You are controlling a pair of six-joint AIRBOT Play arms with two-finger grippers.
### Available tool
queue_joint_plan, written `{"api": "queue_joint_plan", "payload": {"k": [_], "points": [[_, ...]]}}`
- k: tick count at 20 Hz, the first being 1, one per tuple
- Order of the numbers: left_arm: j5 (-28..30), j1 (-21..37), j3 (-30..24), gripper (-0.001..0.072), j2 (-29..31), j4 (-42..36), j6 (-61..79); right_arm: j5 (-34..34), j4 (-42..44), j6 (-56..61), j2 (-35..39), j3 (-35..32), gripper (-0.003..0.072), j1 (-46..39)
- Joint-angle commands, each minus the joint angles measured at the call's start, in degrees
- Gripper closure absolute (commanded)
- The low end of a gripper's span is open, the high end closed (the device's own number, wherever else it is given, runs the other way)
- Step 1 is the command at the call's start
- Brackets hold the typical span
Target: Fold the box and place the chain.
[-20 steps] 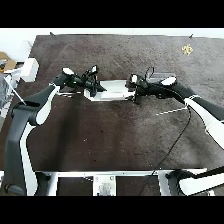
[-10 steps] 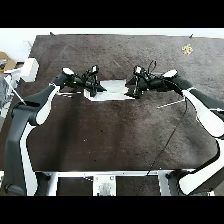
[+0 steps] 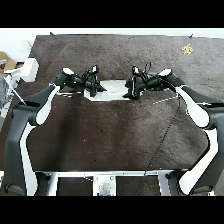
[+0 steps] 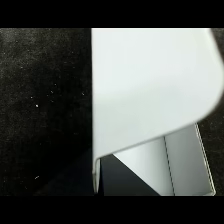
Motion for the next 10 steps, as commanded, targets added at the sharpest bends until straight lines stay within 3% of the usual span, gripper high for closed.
{"api": "queue_joint_plan", "payload": {"k": [1,10], "points": [[0.02,-0.02,0.00,0.0696,-0.04,0.02,0.02,1.99,0.37,-0.17,-2.64,2.84,0.0041,0.44],[0.02,-0.02,0.00,0.0695,-0.04,0.02,0.02,4.72,0.46,-0.11,-6.82,5.90,0.0042,0.83]]}}
